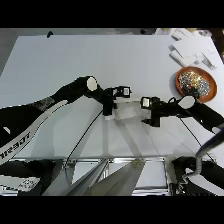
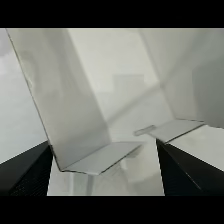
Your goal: Fold the box and place the chain.
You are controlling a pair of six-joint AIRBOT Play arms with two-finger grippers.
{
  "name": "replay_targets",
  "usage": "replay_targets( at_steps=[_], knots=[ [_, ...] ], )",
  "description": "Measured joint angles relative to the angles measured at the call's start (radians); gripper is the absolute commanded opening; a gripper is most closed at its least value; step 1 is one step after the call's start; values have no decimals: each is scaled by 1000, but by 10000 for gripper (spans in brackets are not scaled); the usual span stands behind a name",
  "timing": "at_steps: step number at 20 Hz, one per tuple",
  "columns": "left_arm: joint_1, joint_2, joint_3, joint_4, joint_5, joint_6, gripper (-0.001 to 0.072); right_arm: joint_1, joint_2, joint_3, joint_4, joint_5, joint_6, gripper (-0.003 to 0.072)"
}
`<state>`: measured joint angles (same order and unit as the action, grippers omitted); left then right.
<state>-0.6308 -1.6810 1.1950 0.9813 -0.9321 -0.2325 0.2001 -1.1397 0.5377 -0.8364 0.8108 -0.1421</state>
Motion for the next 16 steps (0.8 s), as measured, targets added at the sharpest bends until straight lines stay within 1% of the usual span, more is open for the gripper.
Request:
replay_targets(
  at_steps=[3, 5, 6, 9, 12, 14, 15, 16],
  knots=[
    [0, 0, 0, 0, 0, 0, 11, 25, 63, -52, -22, 7, 24, 687],
    [0, 0, 0, 0, 0, 0, 11, 35, 102, -81, -19, 7, 32, 647],
    [0, 0, 0, 0, 0, 0, 11, 39, 116, -90, -7, 8, 35, 646],
    [0, 0, 0, 0, 0, 0, 11, 45, 139, -105, 42, 5, 41, 646],
    [0, 0, 0, 0, 0, 0, 11, 47, 156, -111, 56, 2, 48, 646],
    [0, 0, 0, 0, 0, 0, 11, 47, 169, -112, 60, 2, 53, 632],
    [0, 0, 0, 0, 0, 0, 11, 47, 175, -113, 63, 2, 55, 526],
    [0, 0, 0, 0, 0, 0, 11, 47, 180, -113, 72, 2, 56, 356]
  ],
)
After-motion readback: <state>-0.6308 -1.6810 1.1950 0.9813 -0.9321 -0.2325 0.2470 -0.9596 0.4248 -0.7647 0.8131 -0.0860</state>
